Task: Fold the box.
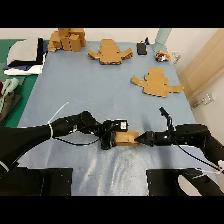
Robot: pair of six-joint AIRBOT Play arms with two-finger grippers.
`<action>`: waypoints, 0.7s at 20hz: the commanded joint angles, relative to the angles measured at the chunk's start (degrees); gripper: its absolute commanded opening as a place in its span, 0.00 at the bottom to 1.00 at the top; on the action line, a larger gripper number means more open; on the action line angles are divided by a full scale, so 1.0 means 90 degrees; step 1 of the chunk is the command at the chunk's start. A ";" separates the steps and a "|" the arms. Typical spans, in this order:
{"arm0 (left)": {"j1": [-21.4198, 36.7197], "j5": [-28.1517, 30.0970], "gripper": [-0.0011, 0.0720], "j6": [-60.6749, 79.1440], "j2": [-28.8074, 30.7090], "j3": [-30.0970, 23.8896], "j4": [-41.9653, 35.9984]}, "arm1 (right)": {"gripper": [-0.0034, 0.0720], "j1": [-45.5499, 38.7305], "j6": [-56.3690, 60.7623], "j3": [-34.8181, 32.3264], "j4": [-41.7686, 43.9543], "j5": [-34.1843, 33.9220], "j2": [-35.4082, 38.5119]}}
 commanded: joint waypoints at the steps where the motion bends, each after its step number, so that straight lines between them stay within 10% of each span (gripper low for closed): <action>1: 0.0002 0.0000 0.75 0.0000 0.0000 0.0005 0.0000 | 0.05 0.0007 0.0153 -0.0005 -0.0124 0.0090 -0.0134; 14: 0.0002 0.0002 0.75 0.0000 0.0000 0.0005 0.0000 | 0.05 0.0007 0.0143 -0.0002 0.0029 0.0153 -0.0143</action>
